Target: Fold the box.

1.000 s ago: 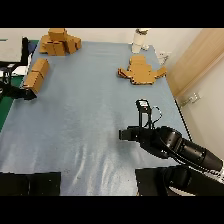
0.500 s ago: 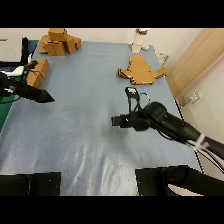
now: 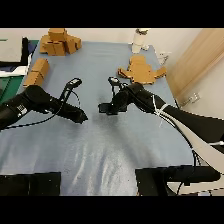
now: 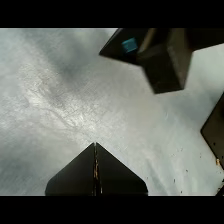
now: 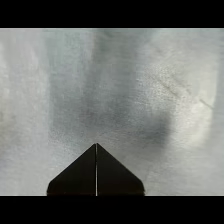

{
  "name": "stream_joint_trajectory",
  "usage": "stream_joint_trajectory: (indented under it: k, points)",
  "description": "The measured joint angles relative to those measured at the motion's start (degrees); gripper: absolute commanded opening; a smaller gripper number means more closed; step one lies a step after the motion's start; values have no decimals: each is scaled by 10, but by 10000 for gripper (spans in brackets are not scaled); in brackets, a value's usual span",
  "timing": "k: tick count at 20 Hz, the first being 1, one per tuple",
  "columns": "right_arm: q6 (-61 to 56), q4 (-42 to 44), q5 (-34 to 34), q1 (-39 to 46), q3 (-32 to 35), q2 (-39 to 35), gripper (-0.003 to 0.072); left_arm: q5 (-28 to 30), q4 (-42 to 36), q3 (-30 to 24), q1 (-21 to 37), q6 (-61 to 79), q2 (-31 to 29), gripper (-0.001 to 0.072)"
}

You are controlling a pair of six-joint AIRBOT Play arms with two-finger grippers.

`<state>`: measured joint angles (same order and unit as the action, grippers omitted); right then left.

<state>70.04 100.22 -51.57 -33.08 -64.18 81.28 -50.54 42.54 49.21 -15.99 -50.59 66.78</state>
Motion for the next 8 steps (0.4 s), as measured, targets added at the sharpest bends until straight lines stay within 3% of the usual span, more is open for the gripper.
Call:
stream_joint_trajectory:
  k: [8]
  points:
    - [24, 24, -38, 2, -11, 19, 4, 31, -2, -5, -27, -14, 1, 15]
